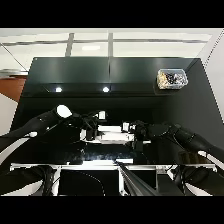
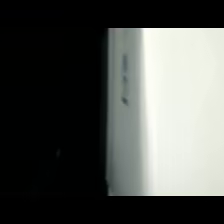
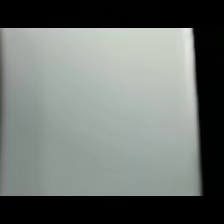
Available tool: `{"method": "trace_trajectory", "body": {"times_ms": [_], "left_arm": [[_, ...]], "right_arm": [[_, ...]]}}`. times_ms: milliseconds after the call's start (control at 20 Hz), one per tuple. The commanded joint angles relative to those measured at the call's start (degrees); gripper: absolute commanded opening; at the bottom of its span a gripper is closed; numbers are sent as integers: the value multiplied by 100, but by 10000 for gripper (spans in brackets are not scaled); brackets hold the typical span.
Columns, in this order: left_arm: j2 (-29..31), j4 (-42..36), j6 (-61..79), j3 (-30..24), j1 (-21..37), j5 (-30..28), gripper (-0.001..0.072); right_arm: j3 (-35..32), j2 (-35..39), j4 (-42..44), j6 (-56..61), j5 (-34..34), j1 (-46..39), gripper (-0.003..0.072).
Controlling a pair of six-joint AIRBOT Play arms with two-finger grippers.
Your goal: Fold the box and place the chain.
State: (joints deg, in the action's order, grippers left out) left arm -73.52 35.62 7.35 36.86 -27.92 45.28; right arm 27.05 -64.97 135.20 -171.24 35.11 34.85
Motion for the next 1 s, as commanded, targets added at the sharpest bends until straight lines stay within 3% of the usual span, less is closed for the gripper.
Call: {"method": "trace_trajectory", "body": {"times_ms": [0, 300, 350, 400, 450, 550, 600, 700, 950], "left_arm": [[494, 81, -400, 4, 208, 44, 692], [1871, 1281, -2173, 4, 638, 1174, 668], [2061, 1453, -2726, 4, 673, 1414, 532], [2223, 1626, -3276, 4, 691, 1698, 214], [2312, 1687, -3512, -2, 686, 2020, 34], [2323, 1200, -3532, -105, 608, 2533, 32], [2317, 881, -3521, -227, 498, 2472, 32], [2317, 544, -3523, -446, 219, 1720, 32], [2109, -210, -3477, -649, -393, -1318, 32]], "right_arm": [[2, 0, -2, 44, -22, 4, 547], [2, 0, 0, 44, -24, 4, 547], [2, 0, 0, 44, -24, 4, 547], [2, 0, 0, 44, -24, 4, 547], [2, 0, 0, 44, -22, 4, 547], [2, 0, -2, 42, -22, 4, 547], [2, 0, 0, 42, -22, 4, 547], [2, 0, 0, 42, -20, 4, 547], [2, 0, 0, 42, -17, 4, 547]]}}
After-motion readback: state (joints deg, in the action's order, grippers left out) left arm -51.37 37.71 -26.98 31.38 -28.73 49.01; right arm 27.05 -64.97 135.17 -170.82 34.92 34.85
